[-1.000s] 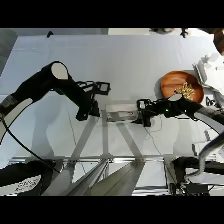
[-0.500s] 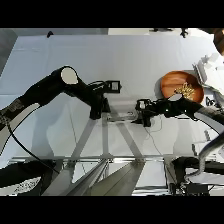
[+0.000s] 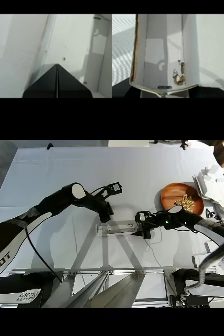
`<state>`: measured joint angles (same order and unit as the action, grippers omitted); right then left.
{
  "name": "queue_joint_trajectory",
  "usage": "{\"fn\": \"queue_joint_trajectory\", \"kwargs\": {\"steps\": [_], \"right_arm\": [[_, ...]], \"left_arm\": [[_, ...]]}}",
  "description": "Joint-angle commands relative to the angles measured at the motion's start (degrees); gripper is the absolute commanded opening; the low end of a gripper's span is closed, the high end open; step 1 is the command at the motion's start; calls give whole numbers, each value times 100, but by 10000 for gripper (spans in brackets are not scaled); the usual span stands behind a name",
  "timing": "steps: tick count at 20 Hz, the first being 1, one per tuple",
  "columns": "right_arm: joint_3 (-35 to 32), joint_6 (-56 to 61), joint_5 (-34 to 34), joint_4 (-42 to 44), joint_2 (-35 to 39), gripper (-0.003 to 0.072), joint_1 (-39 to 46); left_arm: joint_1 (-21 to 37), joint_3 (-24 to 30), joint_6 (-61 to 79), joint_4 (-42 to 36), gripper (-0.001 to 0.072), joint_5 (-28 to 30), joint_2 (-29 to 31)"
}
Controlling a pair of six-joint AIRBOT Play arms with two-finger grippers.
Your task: Fold the box and place the chain.
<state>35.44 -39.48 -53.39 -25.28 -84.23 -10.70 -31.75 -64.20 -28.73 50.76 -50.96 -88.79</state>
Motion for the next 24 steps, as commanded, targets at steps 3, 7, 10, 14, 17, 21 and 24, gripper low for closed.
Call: {"fn": "queue_joint_trajectory", "kwargs": {"steps": [3, 7, 10, 14, 17, 21, 24], "right_arm": [[4, 0, 0, 2, 0, 524, 0], [4, 0, 0, 2, 0, 524, 0], [4, -2, 0, 2, 0, 524, 0], [4, 0, 0, 2, 0, 524, 0], [4, 0, 0, 2, 0, 524, 0], [4, 0, 0, 2, 0, 524, 0], [4, 0, 0, 2, 0, 524, 0]], "left_arm": [[35, -7, -131, -13, 8, -4, -170], [229, -9, -129, -13, 8, -341, 138], [352, -9, -103, 55, 8, -516, 603], [293, -9, 334, 168, 7, -1084, 1178], [120, 11, 321, 704, 9, -1777, 1202], [-350, 243, 247, 1757, 9, -1895, 1172], [-645, 498, 127, 2282, 5, -1720, 1172]]}}
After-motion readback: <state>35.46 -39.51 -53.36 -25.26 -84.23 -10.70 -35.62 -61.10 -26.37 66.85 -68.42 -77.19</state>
